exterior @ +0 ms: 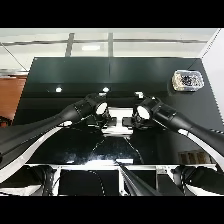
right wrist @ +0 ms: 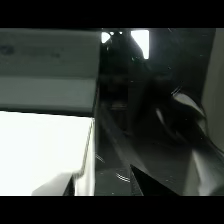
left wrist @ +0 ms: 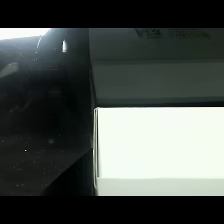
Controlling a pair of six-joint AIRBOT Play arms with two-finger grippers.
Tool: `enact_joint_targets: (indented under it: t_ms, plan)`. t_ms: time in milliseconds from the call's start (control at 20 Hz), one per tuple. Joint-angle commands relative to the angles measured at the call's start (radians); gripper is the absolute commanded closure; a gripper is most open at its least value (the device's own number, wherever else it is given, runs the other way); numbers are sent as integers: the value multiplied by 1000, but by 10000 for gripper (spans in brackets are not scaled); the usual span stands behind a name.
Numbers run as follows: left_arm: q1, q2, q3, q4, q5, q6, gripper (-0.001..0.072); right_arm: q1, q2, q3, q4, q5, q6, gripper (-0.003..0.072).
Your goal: Fold the box and place the chain.
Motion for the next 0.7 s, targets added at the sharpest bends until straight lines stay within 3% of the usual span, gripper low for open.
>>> enact_joint_targets:
  t_ms: [0, 150, 350, 450, 550, 600, 650]
  plan:
    - [0, 0, 0, -6, 4, 0, 684, -20, 95, 1, 24, 12, -97, 295]
    - [0, 0, 0, -5, 3, 0, 684, -59, 281, 0, -75, 101, -116, 295]
    - [0, 0, 0, -5, 4, 0, 684, -145, 449, -39, -690, 200, -116, 296]
    - [0, 0, 0, -5, 4, 0, 684, -274, 453, -106, -839, 133, -116, 296]
    - [0, 0, 0, -5, 4, 0, 684, -457, 449, -203, -826, -113, -105, 294]
    - [0, 0, 0, -5, 4, 0, 684, -553, 437, -243, -794, -257, -88, 182]
    - [0, 0, 0, -5, 4, 0, 684, -640, 407, -254, -726, -367, -78, -34]
